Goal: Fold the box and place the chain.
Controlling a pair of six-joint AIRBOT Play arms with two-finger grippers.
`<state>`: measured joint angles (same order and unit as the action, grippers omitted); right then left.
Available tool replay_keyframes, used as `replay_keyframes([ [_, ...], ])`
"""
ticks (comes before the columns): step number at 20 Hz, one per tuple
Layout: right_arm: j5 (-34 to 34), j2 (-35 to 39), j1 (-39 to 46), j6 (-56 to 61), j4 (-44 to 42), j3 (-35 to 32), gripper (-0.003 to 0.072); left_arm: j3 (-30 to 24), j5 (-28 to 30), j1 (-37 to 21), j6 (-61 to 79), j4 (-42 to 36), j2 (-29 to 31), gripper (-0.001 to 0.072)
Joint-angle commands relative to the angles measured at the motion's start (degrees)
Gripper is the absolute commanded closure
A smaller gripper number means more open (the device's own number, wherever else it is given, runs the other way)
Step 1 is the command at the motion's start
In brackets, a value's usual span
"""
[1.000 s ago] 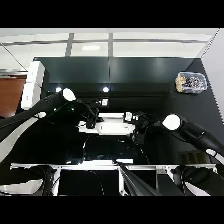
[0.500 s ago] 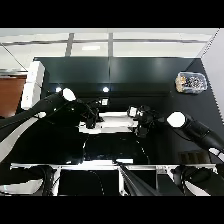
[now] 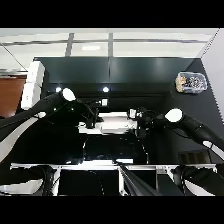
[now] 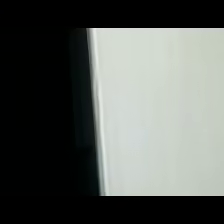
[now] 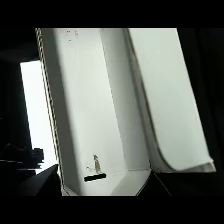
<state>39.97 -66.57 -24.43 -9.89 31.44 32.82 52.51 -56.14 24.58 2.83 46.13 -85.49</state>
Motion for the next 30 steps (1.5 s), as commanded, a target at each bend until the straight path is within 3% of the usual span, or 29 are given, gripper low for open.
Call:
replay_keyframes([
  [1,4.5,-3.52,0.26,-7.56,-4.63,0.37,0.0052,-0.02,0.17,0.02,-0.02,-0.13,-0.02,0.0684],
  [7,3.41,-6.71,0.26,-8.79,-4.37,0.37,0.0053,-0.02,0.17,0.02,-0.02,-0.13,-0.02,0.0684],
  [8,2.82,-6.95,0.26,-8.76,-4.33,0.37,0.0066,-0.02,0.17,0.02,-0.02,-0.13,-0.02,0.0684],
  [9,2.6,-7.08,0.26,-8.5,-4.31,0.37,0.017,-0.02,0.17,0.02,-0.02,-0.13,-0.02,0.0684],
  [10,2.43,-7.08,0.26,-8.33,-4.31,0.37,0.0192,-0.02,0.17,0.02,-0.02,-0.13,-0.02,0.0684],
  [15,2.45,-7.08,0.26,-5.22,-0.94,0.37,0.0192,-0.02,0.17,0.02,-0.02,-0.13,-0.02,0.0684],
  [19,2.4,-7.1,0.26,-3.63,-0.96,0.37,0.0161,-0.02,0.17,0.02,-0.02,-0.13,-0.02,0.0684],
  [20,2.36,-7.1,0.26,-2.73,-0.98,0.37,0.0036,-0.02,0.17,0.02,-0.02,-0.13,-0.02,0.0684],
  [21,2.34,-7.1,0.26,-2.05,-0.98,0.37,-0.0023,-0.02,0.17,0.02,-0.02,-0.13,-0.02,0.0684],
  [30,1.57,-7.41,0.26,-1.68,-0.96,0.37,-0.0021,-0.02,0.17,0.02,-0.02,-0.13,-0.02,0.0684],
])
